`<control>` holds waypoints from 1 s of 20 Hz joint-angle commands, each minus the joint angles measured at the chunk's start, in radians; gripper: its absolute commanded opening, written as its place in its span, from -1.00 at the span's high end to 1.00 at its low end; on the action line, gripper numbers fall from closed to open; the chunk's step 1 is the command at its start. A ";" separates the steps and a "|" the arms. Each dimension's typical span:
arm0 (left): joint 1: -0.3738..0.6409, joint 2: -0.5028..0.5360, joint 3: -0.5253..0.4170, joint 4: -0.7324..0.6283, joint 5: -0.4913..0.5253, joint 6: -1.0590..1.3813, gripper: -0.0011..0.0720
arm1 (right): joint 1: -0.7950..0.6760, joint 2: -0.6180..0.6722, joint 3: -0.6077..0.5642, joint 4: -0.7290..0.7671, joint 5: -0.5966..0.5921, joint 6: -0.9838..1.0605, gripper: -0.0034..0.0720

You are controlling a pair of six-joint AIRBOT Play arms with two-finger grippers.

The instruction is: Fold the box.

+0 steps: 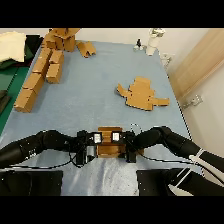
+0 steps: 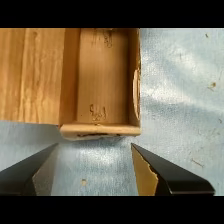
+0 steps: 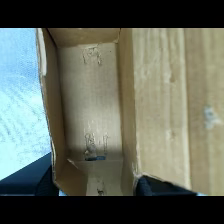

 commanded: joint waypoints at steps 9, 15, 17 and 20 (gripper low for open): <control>-0.005 -0.047 -0.004 -0.185 0.022 0.181 -0.94 | 0.001 0.000 0.001 0.000 0.000 0.000 -0.41; -0.007 -0.071 -0.004 -0.260 0.023 0.241 -0.94 | 0.001 0.000 0.001 0.000 0.000 0.000 -0.41; -0.007 -0.087 -0.004 -0.262 0.023 0.255 -0.94 | 0.001 0.000 0.001 0.000 0.000 0.000 -0.41; -0.007 -0.111 -0.002 -0.280 0.031 0.283 -0.94 | 0.001 0.000 0.001 0.000 0.000 0.000 -0.41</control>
